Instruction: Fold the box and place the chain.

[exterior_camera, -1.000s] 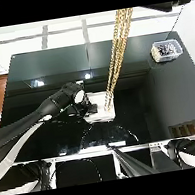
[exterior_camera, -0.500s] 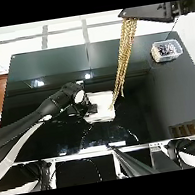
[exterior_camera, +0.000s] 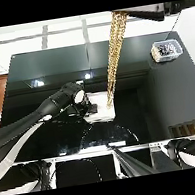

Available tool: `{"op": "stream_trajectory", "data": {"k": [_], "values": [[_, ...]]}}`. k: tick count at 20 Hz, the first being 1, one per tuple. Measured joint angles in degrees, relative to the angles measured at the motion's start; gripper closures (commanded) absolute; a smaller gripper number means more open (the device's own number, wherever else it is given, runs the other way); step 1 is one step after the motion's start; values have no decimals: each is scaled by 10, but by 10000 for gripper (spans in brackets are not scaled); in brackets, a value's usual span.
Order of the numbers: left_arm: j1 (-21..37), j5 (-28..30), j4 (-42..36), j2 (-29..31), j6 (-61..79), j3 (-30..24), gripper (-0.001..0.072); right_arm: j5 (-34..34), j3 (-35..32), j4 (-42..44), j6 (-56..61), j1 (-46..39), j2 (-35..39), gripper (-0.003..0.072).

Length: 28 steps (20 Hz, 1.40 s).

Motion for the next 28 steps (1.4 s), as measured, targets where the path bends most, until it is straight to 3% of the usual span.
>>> {"op": "stream_trajectory", "data": {"k": [4, 17, 22, 23, 24, 25, 28], "values": [[0, 0, 0, 0, 0, 0, 683, 7, -32, -28, 0, 24, -2, 674], [0, 0, 0, 0, 0, 0, 683, -5, -265, -124, 0, 81, 5, 673], [0, 1, 0, 0, 0, 0, 683, -94, -405, -150, 2, 112, 7, 669], [0, 1, 0, 0, 0, 0, 683, -121, -431, -150, 2, 116, 6, 644], [0, 2, 0, 0, -1, 0, 683, -141, -453, -155, 0, 118, 5, 476], [0, 5, 0, 0, -1, 0, 683, -162, -470, -155, 0, 120, 5, 423], [0, 16, -4, 0, -2, 0, 683, -189, -497, -156, -3, 123, 5, 422]]}}
